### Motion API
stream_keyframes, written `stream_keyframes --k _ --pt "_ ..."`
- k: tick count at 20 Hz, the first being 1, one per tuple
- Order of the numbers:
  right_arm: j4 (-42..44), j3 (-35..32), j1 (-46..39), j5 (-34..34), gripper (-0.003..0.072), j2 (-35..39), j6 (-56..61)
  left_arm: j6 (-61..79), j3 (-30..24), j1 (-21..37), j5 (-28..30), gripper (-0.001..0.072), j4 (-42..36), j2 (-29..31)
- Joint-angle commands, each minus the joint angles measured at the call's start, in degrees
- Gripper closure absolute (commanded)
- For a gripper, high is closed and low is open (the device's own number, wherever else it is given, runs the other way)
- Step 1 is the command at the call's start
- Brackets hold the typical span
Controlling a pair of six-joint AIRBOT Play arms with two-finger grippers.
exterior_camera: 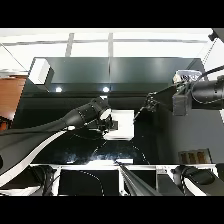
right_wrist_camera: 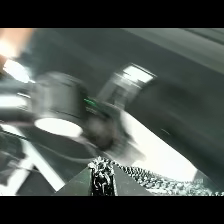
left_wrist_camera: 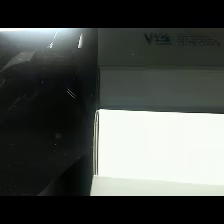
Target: Fold the box and place the chain.
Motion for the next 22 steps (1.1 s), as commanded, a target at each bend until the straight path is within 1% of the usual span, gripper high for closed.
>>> stream_keyframes --k 1,4,6,8,11,17,19,22 --pt "5.64 -0.22 3.02 -5.49 0.0646 0.02 0.02 0.00 -0.02 0.04 0.04 0.0680 0.11 0.00" --pt "3.19 -0.28 4.33 -4.90 0.0646 -1.05 0.83 0.00 -0.02 0.04 0.22 0.0680 0.11 0.00" --pt "1.14 -1.55 5.77 -4.79 0.0646 -1.68 1.11 0.00 -0.02 0.04 0.22 0.0680 0.13 0.00" --pt "-0.76 -4.50 6.49 -5.03 0.0646 -1.75 2.23 0.02 -0.02 0.04 0.24 0.0680 0.13 0.00" --pt "-0.44 -10.29 6.64 -5.66 0.0646 -1.75 2.40 0.00 -0.02 0.04 0.39 0.0680 0.11 0.00" --pt "4.96 -22.53 7.28 -11.74 0.0646 -2.54 2.21 0.00 -0.02 0.04 0.39 0.0680 0.11 0.00" --pt "5.05 -23.87 9.70 -13.25 0.0646 -4.26 2.14 0.00 -0.02 0.04 0.37 0.0680 0.11 0.00" --pt "3.80 -23.91 13.38 -15.63 0.0645 -7.63 2.16 0.00 -0.02 0.04 0.39 0.0680 0.11 0.00"
